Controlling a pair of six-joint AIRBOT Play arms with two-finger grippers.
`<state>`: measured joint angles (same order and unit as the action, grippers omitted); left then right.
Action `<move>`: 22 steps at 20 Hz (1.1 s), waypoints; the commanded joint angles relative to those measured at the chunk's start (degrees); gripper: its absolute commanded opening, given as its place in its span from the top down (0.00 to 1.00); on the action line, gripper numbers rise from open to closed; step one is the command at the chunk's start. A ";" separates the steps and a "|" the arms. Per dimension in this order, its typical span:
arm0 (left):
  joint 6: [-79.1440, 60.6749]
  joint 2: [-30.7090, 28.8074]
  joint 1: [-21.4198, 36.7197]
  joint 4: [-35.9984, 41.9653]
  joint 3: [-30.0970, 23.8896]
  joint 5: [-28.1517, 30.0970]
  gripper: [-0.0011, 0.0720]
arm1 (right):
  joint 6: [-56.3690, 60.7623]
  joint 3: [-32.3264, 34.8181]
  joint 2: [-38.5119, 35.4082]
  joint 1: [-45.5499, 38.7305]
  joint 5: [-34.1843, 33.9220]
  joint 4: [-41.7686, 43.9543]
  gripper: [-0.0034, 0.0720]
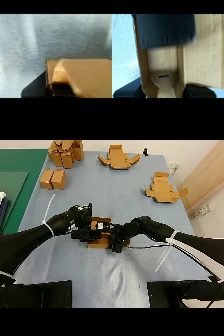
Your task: Fold the box.
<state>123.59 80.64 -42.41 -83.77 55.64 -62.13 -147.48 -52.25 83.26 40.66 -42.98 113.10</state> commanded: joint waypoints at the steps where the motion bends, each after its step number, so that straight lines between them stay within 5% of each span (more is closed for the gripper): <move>1: -0.50 0.42 0.00 0.39 0.02 0.15 0.96 | 0.04 0.00 -0.02 0.04 -0.09 0.04 0.75; 6: -2.64 -0.09 0.00 0.44 0.07 -0.07 0.95 | 0.04 0.00 -0.02 0.02 -0.11 0.04 0.75; 8: -3.82 -0.87 0.04 -0.57 0.04 -0.68 0.39 | 0.04 0.00 -0.02 0.02 -0.20 0.02 0.75; 14: -14.82 -10.84 4.81 -0.81 -1.81 1.20 0.31 | 0.04 0.00 -0.02 0.02 -0.94 -0.22 0.75; 18: -37.03 -19.91 17.64 10.08 -9.27 -2.19 0.31 | 0.07 0.00 -0.02 0.02 -1.11 -0.22 0.75; 20: -56.98 -25.49 27.69 24.52 -11.50 -5.66 0.23 | 0.07 0.00 -0.02 0.02 -1.11 -0.20 0.75; 22: -82.99 -29.35 37.81 38.56 -11.63 -15.43 0.15 | 0.07 0.00 -0.02 0.02 -1.11 -0.20 0.75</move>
